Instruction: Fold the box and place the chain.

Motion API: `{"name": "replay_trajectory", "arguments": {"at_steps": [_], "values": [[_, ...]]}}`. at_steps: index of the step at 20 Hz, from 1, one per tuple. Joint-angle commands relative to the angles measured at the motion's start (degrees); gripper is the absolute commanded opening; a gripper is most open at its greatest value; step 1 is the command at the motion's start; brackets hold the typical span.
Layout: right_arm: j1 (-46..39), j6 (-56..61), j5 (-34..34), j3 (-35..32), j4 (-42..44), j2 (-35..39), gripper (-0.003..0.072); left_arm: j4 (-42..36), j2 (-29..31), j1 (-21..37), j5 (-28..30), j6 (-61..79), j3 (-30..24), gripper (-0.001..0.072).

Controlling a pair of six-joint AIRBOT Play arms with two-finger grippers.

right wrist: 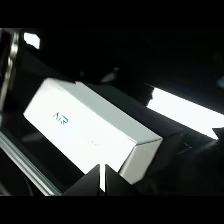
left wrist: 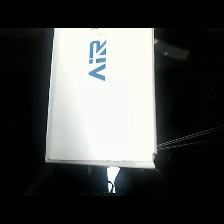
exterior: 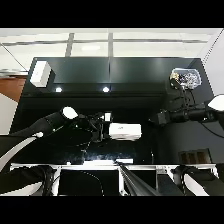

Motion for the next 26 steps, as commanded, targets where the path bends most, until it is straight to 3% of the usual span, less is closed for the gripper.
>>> {"name": "replay_trajectory", "arguments": {"at_steps": [1,4,7,11,15,22,26], "values": [[-1.6,3.3,-2.9,-7.0,11.5,0.3,0.0048,0.0,0.0,0.0,-0.1,0.0,0.0,0.0475],[1.1,3.5,-4.7,-8.7,19.6,0.3,0.0048,0.0,0.0,0.0,-0.1,0.0,0.0,0.0475],[7.3,5.2,-10.7,-8.7,24.8,0.2,0.0048,0.0,0.0,0.0,-0.1,0.0,0.0,0.0475],[16.5,8.0,-19.1,-8.7,24.3,-0.5,0.0048,0.0,0.0,0.0,-0.1,0.0,0.0,0.0475],[23.5,10.7,-20.4,-8.7,21.9,-3.5,0.0048,0.0,0.0,0.0,-0.1,0.0,0.0,0.0475],[24.4,11.2,-20.8,-8.7,18.4,-5.7,0.0048,0.0,0.0,0.0,-0.1,0.0,0.0,0.0475],[24.4,15.4,-20.6,-8.7,11.7,-5.7,0.0048,0.0,0.0,0.0,-0.1,0.0,0.0,0.0475]]}}
